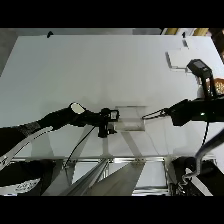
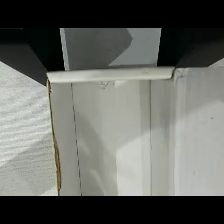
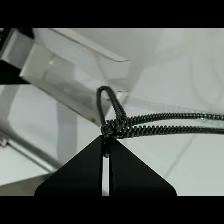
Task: Fold the box and place the chain.
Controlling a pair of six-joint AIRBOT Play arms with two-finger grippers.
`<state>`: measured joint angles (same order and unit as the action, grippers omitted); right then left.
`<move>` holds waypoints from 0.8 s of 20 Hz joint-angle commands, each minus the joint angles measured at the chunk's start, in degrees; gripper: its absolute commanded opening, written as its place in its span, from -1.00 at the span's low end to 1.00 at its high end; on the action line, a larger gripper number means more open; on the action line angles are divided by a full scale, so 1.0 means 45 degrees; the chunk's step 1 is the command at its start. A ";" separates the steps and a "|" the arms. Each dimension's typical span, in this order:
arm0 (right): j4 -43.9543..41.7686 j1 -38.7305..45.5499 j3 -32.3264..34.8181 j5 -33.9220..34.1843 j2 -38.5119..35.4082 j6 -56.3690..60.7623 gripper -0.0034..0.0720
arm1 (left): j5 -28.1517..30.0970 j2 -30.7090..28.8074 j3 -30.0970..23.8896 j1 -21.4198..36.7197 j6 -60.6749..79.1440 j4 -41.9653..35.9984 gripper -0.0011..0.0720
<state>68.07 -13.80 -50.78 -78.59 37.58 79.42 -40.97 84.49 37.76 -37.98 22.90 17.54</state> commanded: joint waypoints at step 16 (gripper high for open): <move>-0.1146 -0.3293 0.2268 0.4478 0.0330 0.0000 -0.86 | 0.0005 -0.0010 -0.0005 0.0005 0.0005 0.0005 -0.72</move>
<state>62.98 -26.89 -41.63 -62.08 38.28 79.40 -40.97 84.49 37.76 -37.98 22.92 17.54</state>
